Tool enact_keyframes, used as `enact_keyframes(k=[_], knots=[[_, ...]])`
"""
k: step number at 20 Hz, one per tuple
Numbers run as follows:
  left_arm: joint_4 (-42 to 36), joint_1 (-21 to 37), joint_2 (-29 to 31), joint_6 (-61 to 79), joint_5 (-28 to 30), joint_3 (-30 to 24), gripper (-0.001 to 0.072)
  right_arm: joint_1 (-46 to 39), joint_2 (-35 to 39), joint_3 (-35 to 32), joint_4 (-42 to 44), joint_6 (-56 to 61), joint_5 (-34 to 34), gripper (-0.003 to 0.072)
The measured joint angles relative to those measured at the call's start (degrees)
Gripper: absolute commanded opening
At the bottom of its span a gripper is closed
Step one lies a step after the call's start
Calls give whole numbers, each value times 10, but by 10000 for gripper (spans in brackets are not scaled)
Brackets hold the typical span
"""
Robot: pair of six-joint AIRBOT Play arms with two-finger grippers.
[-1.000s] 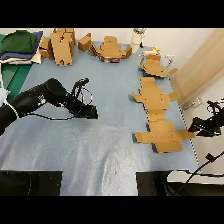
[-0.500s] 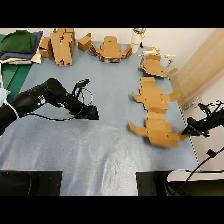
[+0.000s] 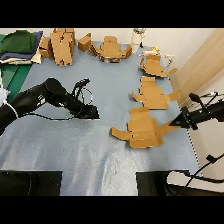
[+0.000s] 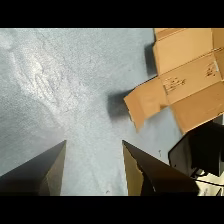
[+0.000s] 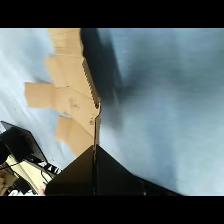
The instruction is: Fold the box.
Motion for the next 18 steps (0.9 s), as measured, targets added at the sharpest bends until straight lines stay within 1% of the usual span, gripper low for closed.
enact_keyframes(k=[2, 4, 8, 12, 13, 14, 15, 18], knots=[[-3, 11, 0, 5, -1, 0, 534, 43, 26, -2, 27, 4, -15, 3], [-8, 31, 0, 13, -7, 0, 534, 98, 45, -10, 39, 11, -58, 3], [-21, 85, 0, 31, -44, 0, 534, 233, 61, -54, 45, 25, -184, 2], [-25, 132, 0, 50, -86, 0, 534, 351, 65, -110, 22, 50, -302, 5], [-26, 140, 0, 56, -94, 0, 534, 374, 66, -124, 17, 54, -321, 54], [-26, 148, 0, 60, -103, 0, 534, 390, 66, -136, 12, 58, -332, 189], [-26, 153, 0, 64, -109, 0, 534, 402, 65, -148, 6, 60, -342, 224], [-26, 162, 0, 73, -122, 0, 534, 421, 59, -168, -8, 65, -363, 223]])
